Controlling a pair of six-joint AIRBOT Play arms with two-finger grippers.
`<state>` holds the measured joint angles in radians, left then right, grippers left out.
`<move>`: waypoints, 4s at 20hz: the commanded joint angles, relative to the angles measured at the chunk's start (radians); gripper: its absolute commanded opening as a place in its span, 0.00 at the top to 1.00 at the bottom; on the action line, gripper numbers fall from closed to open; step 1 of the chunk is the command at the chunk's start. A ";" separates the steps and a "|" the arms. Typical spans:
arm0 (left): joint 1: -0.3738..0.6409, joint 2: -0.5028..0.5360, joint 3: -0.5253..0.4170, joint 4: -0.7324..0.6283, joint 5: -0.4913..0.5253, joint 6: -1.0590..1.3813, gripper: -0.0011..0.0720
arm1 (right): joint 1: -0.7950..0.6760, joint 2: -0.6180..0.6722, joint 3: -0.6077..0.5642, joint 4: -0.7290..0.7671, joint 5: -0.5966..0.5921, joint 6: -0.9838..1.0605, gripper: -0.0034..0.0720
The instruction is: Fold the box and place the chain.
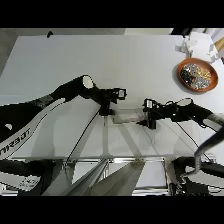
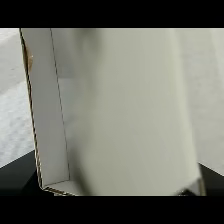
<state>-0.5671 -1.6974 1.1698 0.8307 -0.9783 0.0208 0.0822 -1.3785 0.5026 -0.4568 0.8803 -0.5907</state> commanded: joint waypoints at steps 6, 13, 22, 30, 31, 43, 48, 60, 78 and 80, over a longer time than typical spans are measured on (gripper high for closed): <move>0.089 0.101 0.001 0.053 -0.080 -0.140 0.03 | 0.000 0.001 0.000 0.008 -0.008 0.007 0.40; 0.074 0.222 0.001 0.126 -0.222 -0.164 0.62 | 0.000 0.001 0.000 0.009 -0.008 0.007 0.40; -0.118 0.242 0.000 0.039 -0.219 -0.279 0.98 | 0.000 0.001 0.000 0.008 -0.008 0.007 0.40; -0.106 0.176 0.000 -0.037 0.243 -0.431 0.98 | 0.000 0.001 0.000 0.008 -0.008 0.007 0.40; -0.106 0.155 0.000 -0.037 0.261 -0.445 0.98 | 0.000 0.001 0.000 0.008 -0.008 0.007 0.40; -0.108 0.045 -0.002 -0.036 0.222 -0.472 0.97 | 0.000 0.001 0.000 0.008 -0.008 0.007 0.40; -0.104 0.055 -0.012 -0.029 0.210 -0.471 0.97 | 0.000 0.001 0.000 0.008 -0.008 0.007 0.40; 0.064 0.245 -0.035 0.290 -0.146 -0.514 0.97 | 0.000 0.001 0.000 0.009 -0.007 0.007 0.40; -0.011 0.236 -0.201 0.195 0.088 -0.105 0.36 | 0.000 0.001 0.000 0.009 -0.007 0.007 0.40; -0.022 0.223 -0.201 0.198 0.091 -0.091 0.36 | 0.000 0.001 0.000 0.009 -0.007 0.007 0.40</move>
<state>-0.5697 -1.4639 0.9691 1.0260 -0.9142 -0.1284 0.0822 -1.3785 0.5026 -0.4484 0.8726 -0.5838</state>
